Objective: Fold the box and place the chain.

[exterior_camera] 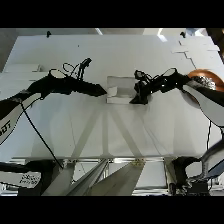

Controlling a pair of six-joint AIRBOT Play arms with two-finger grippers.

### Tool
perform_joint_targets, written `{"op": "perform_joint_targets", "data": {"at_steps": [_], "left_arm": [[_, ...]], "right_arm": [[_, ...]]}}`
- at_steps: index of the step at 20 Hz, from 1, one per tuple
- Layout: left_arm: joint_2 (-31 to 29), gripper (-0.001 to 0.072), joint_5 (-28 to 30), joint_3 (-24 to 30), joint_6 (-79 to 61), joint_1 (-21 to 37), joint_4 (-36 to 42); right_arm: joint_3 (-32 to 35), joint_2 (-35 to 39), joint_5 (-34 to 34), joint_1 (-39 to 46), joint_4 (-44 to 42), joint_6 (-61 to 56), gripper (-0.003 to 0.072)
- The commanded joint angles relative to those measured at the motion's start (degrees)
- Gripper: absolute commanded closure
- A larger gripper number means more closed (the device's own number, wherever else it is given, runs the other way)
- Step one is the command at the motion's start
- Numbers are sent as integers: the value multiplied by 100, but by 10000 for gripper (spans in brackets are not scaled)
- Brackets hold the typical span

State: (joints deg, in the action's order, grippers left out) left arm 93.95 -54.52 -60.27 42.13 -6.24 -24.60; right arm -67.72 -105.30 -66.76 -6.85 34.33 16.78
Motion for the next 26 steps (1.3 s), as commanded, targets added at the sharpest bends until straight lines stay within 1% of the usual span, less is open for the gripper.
{"op": "perform_joint_targets", "data": {"at_steps": [1,5,11,19,23,26], "left_arm": [[59,490,-61,2,-131,-4,170],[50,499,-168,2,-114,66,96],[50,500,-330,2,-22,63,-302],[22,500,-608,2,-87,96,-354],[-160,494,-586,2,-83,313,-304],[-103,488,-573,2,-90,251,-332]], "right_arm": [[-7,0,11,-4,-4,0,185],[-7,0,11,-4,-4,0,185],[-7,0,11,-4,-4,0,185],[-7,0,11,-4,-4,0,185],[-7,0,11,-4,-4,0,185],[-7,0,11,-4,-4,0,185]]}}
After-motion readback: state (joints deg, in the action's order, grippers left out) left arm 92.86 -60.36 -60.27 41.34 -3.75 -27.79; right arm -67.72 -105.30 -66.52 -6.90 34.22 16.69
